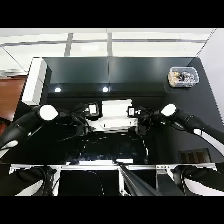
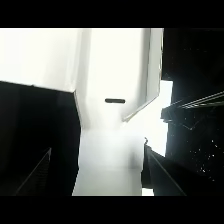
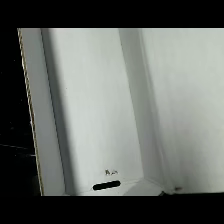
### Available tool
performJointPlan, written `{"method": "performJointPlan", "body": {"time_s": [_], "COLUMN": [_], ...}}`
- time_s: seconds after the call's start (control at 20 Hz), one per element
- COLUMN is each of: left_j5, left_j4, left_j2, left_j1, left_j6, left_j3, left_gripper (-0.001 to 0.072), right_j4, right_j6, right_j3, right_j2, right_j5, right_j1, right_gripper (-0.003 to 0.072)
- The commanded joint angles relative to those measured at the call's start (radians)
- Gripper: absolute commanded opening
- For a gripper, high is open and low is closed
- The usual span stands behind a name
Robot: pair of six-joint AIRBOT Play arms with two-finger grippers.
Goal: Fold the box and place the chain.
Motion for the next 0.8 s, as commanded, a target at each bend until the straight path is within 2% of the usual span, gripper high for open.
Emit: {"method": "performJointPlan", "body": {"time_s": [0.0, 0.15, 0.2, 0.25, 0.3, 0.45, 0.5, 0.55, 0.6, 0.75], "left_j5": [-0.013, -0.037, -0.039, -0.038, -0.037, -0.027, -0.023, -0.017, -0.003, 0.019], "left_j4": [-0.088, -0.115, -0.116, -0.116, -0.124, -0.134, -0.134, -0.134, -0.134, -0.128], "left_j2": [-0.087, -0.119, -0.122, -0.122, -0.123, -0.124, -0.126, -0.127, -0.127, -0.127], "left_j1": [-0.005, -0.005, -0.005, -0.005, -0.005, -0.020, -0.030, -0.040, -0.050, -0.055], "left_j6": [0.081, 0.080, 0.079, 0.079, 0.080, 0.080, 0.080, 0.080, 0.080, 0.077], "left_j3": [0.031, 0.032, 0.032, 0.032, 0.032, 0.032, 0.033, 0.033, 0.033, 0.033], "left_gripper": [0.0689, 0.0677, 0.0631, 0.0529, 0.0482, 0.0478, 0.0452, 0.0388, 0.0366, 0.0365], "right_j4": [0.000, 0.000, 0.000, 0.000, 0.000, 0.000, 0.000, 0.000, 0.000, 0.000], "right_j6": [0.000, 0.000, 0.000, 0.000, 0.000, 0.000, 0.000, 0.000, 0.000, 0.000], "right_j3": [-0.001, -0.001, -0.001, -0.001, -0.001, -0.001, -0.001, -0.001, -0.001, -0.001], "right_j2": [0.000, 0.000, 0.000, 0.000, 0.000, 0.000, 0.000, 0.000, 0.000, 0.000], "right_j5": [0.000, 0.000, 0.000, 0.000, 0.000, 0.000, 0.000, 0.000, 0.000, 0.000], "right_j1": [0.000, 0.000, 0.000, 0.000, 0.000, 0.000, 0.000, 0.000, 0.000, 0.000], "right_gripper": [0.0177, 0.0177, 0.0177, 0.0177, 0.0177, 0.0177, 0.0177, 0.0177, 0.0177, 0.0177]}}
